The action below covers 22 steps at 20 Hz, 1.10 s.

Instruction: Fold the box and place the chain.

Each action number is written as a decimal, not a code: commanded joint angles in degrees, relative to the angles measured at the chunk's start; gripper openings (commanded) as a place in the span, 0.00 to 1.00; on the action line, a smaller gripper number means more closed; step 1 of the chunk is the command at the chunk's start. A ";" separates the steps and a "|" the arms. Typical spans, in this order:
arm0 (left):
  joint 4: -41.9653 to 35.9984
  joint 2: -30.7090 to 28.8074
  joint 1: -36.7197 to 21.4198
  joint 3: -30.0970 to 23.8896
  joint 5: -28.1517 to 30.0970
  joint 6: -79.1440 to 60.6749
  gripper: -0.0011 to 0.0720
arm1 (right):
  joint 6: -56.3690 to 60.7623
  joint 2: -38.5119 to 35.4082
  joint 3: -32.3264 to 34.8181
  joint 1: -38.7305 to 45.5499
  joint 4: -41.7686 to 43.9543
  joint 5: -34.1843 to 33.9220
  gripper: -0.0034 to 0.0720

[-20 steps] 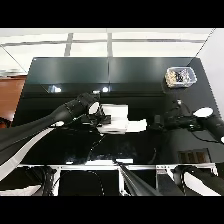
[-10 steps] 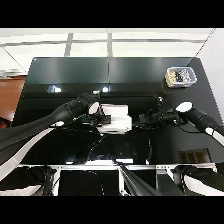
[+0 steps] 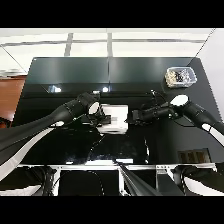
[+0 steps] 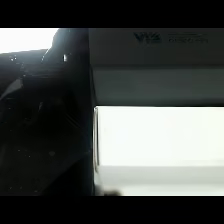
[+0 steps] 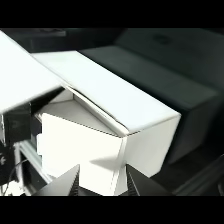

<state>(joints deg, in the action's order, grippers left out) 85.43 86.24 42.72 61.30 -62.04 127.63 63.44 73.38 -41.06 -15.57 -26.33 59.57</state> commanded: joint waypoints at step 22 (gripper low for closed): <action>0.00 0.02 -0.02 0.02 0.13 -0.11 0.05 | 61.00 8.50 -20.96 -25.03 -56.46 2.21 0.44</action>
<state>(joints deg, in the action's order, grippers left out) 85.36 86.24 42.72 61.30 -61.91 127.50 115.20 79.94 -58.57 -37.47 -74.13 57.71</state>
